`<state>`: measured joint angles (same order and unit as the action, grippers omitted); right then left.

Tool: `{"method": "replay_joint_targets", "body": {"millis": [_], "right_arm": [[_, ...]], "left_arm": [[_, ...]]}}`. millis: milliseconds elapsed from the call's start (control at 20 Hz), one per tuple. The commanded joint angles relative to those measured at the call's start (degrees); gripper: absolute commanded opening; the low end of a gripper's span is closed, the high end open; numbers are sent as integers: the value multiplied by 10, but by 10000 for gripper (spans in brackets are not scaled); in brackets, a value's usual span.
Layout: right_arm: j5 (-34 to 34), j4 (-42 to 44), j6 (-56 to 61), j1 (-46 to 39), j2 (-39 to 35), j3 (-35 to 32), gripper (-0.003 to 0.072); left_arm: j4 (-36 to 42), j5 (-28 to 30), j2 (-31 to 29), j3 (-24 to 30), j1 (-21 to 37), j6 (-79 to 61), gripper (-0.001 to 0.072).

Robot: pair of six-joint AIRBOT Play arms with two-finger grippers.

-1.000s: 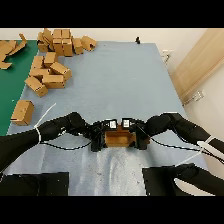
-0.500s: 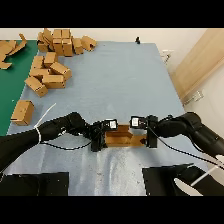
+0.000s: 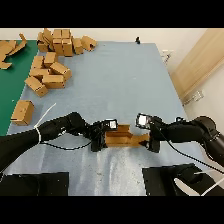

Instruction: Fold the box.

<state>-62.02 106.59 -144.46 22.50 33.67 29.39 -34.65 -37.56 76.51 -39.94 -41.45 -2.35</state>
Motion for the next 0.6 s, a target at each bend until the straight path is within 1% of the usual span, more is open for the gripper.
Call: {"method": "replay_joint_targets", "body": {"millis": [0,300,550], "right_arm": [[-37,52,5,0,-5,1,705],[-36,79,5,0,-5,1,705],[-36,82,5,0,-5,1,705]], "left_arm": [[0,6,0,0,0,0,419],[-11,10,-1,0,4,0,419],[-91,-3,-34,0,5,39,418]]}}
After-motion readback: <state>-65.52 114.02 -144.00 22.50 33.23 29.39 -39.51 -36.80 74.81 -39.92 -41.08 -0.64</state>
